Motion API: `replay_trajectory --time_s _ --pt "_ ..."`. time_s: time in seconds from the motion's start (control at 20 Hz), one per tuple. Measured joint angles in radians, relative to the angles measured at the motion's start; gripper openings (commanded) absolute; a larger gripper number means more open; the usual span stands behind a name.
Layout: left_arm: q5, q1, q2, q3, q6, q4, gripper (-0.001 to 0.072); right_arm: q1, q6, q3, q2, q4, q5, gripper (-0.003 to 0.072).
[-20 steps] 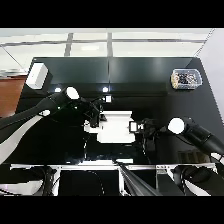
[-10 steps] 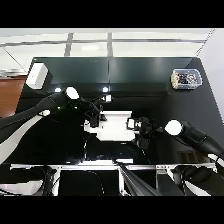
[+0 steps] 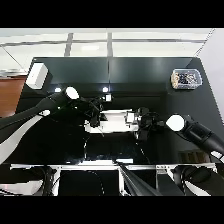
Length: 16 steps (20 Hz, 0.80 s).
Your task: Fold the box and place the chain.
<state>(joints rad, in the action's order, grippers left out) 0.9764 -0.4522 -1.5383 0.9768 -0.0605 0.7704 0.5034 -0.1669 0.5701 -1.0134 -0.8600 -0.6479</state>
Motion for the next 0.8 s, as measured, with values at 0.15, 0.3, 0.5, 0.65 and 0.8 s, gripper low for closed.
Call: replay_trajectory --time_s 0.15,0.3,0.5,0.65,0.8 --pt "0.001 0.0 0.0 0.0 0.0 -0.001 0.0026 -0.04 0.01 0.004 -0.006 0.01 0.01 0.0701" --pt "0.003 0.0 0.0 0.0 0.0 -0.001 0.0026 -0.072 0.08 0.006 -0.021 0.075 0.005 0.0701" --pt "0.004 0.0 0.0 0.0 0.0 -0.002 0.0026 -0.087 0.185 0.006 -0.059 0.166 0.002 0.0701" --pt "0.007 0.0 0.0 0.0 0.0 -0.001 0.0026 -0.09 0.256 0.007 -0.084 0.232 0.002 0.0701" --pt "0.009 0.001 0.0 0.0 0.0 0.0 0.0026 -0.092 0.317 0.007 -0.115 0.307 0.0 0.07"
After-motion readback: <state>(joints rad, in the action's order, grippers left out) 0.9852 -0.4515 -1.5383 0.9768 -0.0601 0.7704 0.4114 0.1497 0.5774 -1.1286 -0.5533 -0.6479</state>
